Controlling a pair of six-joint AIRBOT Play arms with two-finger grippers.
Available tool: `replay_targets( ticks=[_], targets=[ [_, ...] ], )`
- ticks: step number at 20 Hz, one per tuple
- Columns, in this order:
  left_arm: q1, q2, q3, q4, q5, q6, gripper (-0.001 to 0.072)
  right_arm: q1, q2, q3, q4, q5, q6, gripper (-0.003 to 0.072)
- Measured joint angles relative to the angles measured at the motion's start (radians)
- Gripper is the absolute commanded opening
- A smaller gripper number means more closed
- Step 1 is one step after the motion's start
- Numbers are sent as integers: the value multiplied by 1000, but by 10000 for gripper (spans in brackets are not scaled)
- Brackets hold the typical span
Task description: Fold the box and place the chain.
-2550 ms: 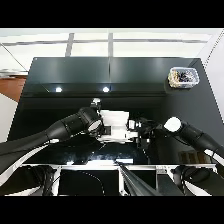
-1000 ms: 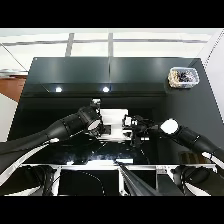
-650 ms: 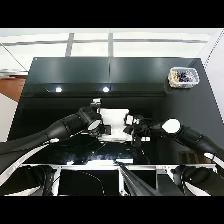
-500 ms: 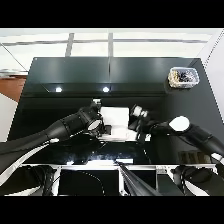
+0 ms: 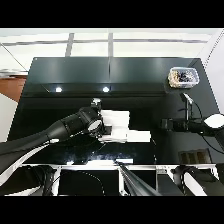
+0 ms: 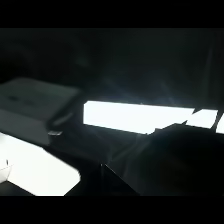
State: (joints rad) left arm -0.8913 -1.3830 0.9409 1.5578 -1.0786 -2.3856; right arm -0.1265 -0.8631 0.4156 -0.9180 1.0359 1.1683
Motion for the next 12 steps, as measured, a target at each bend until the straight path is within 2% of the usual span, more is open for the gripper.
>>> replay_targets(
  ticks=[7, 12],
  targets=[
    [0, 0, 0, 0, 0, -3, 28, -62, -111, -93, 42, 79, 111, 23],
    [0, 0, 0, 0, 0, -2, 29, 18, -205, -105, 157, 69, 56, 23]
  ],
)
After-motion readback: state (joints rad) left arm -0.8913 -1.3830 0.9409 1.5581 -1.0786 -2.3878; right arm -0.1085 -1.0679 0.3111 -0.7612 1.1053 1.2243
